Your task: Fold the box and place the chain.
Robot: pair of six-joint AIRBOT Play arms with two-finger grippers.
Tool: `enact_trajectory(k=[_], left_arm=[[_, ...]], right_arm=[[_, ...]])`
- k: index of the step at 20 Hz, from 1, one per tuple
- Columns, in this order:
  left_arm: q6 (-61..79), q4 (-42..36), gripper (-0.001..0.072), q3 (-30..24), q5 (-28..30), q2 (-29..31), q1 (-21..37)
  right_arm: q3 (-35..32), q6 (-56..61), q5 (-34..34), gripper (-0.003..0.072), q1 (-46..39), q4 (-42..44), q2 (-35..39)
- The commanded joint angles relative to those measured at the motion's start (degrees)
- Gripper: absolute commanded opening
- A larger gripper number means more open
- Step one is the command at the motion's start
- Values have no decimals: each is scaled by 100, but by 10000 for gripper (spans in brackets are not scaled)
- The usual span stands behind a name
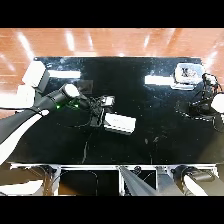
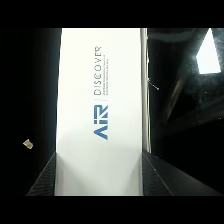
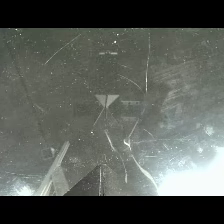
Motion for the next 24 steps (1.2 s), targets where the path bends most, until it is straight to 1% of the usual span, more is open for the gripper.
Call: enact_trajectory(k=[1,2,3,8,11,14,16,17,19,22,24], left_arm=[[-186,68,208,96,15,24,-2],[-203,146,164,129,2,44,-4],[-201,177,23,151,2,68,-2],[-531,286,25,153,7,260,9],[-1099,754,23,153,7,461,11],[-1615,1108,23,153,31,852,105],[-2081,1224,23,153,70,1128,326],[-2199,1226,23,160,214,1281,461],[-2859,1408,23,297,249,1488,813],[-3668,1593,23,330,179,1882,1475],[-4221,1808,23,330,-31,2153,1941]], right_arm=[[0,2,2,30,-2,-22,0],[0,2,4,30,-2,-20,0],[0,0,7,30,-2,-9,0],[0,2,4,30,-2,-4,0],[0,0,-2,30,-2,-4,0],[0,0,-48,30,-2,-4,0],[0,0,-120,30,0,-2,0],[0,0,-149,30,2,-2,0],[0,0,-214,30,4,13,0],[0,0,-264,30,4,20,0],[0,-7,-280,30,4,20,0]])
